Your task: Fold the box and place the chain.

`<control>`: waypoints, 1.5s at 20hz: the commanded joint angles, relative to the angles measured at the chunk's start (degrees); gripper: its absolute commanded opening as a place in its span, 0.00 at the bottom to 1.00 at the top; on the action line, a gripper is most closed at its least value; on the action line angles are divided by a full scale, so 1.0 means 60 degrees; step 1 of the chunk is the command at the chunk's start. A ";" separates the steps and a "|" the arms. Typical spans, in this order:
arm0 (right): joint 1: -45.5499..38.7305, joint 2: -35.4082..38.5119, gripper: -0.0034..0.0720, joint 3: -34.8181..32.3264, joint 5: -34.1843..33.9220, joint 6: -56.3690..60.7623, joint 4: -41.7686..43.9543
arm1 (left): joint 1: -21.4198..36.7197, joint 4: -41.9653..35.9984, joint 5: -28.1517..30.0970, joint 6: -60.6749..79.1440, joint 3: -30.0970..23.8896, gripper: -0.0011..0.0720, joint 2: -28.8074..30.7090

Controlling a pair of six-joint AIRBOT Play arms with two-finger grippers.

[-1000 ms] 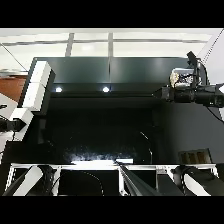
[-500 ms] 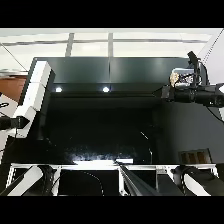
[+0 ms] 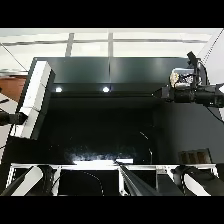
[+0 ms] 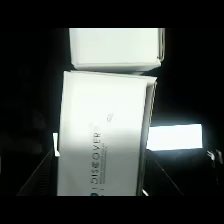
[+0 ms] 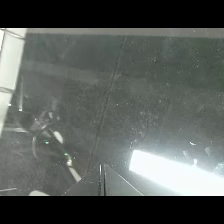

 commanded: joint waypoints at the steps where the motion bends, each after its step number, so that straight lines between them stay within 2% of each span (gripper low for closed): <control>1: 0.0000 0.0007 0.10 0.0007 0.0058 0.0004 0.0004 | -0.0033 -0.0135 -0.0696 -0.0484 0.0521 0.99 0.0914; 3: 0.0000 0.0007 0.10 0.0007 0.0091 -0.0004 -0.0015 | -0.0033 -0.0594 -0.1486 -0.0867 0.0743 0.99 0.1439; 5: 0.0000 0.0011 0.10 0.0007 0.0091 -0.0004 -0.0015 | -0.0036 -0.2324 -0.1785 -0.0951 0.0849 0.98 0.1843; 6: 0.0000 0.0015 0.10 0.0018 0.0091 -0.0007 -0.0015 | -0.0080 -0.3439 -0.1843 -0.0973 0.0889 0.91 0.1985; 7: 0.0000 0.0018 0.10 0.0062 0.0102 -0.0011 -0.0025 | -0.0226 -0.4579 -0.1865 -0.1071 0.0947 0.58 0.2120; 8: 0.0000 0.0040 0.10 0.0138 0.0120 -0.0044 -0.0058 | -0.0517 -0.5508 -0.1974 -0.1075 0.1016 0.16 0.2259; 9: 0.0000 0.0080 0.10 0.0273 0.0215 -0.0160 -0.0146 | -0.0922 -0.6142 -0.2153 -0.1078 0.1082 0.05 0.2371; 10: 0.0004 0.0171 0.10 0.0382 0.0219 -0.0175 -0.0404 | -0.1486 -0.6553 -0.2295 -0.1071 0.1093 0.05 0.2499; 12: 0.0004 0.0572 0.10 0.0412 -0.0058 -0.0135 -0.1384 | -0.3151 -0.6007 -0.2095 -0.1202 0.1089 0.05 0.2758; 16: 0.0029 0.1719 0.09 -0.0018 -0.0736 0.1198 -0.4754 | -0.7031 -0.2900 -0.0284 -0.3956 0.1049 0.05 0.3093; 19: 0.0025 0.2667 0.10 -0.1311 -0.1836 0.2095 -0.5810 | -0.9074 -0.1009 0.1107 -0.5085 0.0503 0.05 0.3093; 21: 0.0022 0.2801 0.09 -0.1825 -0.2102 0.2098 -0.6229 | -0.9402 -0.0248 0.1621 -0.6204 0.0091 0.05 0.3093; 30: 0.0022 0.2801 0.09 -0.1847 -0.1916 0.2095 -0.6568 | -0.9158 0.0561 0.1177 -0.6211 -0.0029 0.05 0.3093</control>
